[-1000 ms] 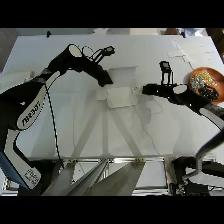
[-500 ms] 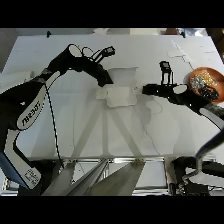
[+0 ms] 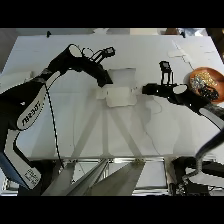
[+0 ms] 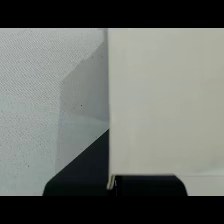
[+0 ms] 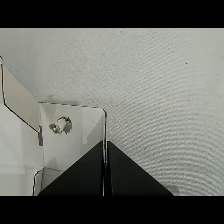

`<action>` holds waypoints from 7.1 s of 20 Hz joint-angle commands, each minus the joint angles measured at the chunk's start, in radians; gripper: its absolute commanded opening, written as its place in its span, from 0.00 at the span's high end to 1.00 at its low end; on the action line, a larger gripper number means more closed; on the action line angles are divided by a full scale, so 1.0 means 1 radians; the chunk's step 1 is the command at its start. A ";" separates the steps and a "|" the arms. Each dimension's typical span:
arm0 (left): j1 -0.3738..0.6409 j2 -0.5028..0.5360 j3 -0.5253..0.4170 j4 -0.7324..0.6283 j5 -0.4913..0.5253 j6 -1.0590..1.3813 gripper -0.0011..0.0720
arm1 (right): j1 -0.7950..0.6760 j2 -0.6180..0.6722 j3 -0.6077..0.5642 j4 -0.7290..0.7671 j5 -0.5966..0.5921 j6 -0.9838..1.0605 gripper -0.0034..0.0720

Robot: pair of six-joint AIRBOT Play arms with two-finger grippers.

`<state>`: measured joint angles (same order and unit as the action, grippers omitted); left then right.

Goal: Fold the box and place the chain.

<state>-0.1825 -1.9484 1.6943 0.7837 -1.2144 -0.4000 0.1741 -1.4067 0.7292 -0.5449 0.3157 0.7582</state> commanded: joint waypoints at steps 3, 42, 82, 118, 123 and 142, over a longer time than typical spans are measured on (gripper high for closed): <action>0.000 0.001 0.000 0.002 -0.006 0.000 0.98 | 0.000 0.001 0.000 0.000 -0.009 0.000 0.94; 0.041 0.460 -0.222 -0.004 -0.231 -0.040 0.99 | -0.364 0.491 0.003 -0.399 0.425 0.163 0.03; 0.039 0.159 -0.463 -0.180 0.145 0.558 0.98 | -0.364 0.491 0.003 -0.472 0.399 0.188 0.03; 0.039 0.140 -0.463 -0.181 0.148 0.557 0.96 | 0.058 0.626 0.053 -0.402 0.697 -0.446 0.07; 0.039 0.140 -0.463 -0.181 0.148 0.557 0.96 | 0.058 0.617 -0.148 -0.423 0.624 -0.720 0.07; 0.039 0.140 -0.463 -0.181 0.148 0.557 0.96 | 0.090 0.136 -0.266 0.365 0.318 -1.476 0.07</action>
<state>-0.1432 -1.8080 1.2316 0.6025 -1.0660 0.1570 0.2615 -1.2415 0.4633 -0.3031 0.6392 -0.6308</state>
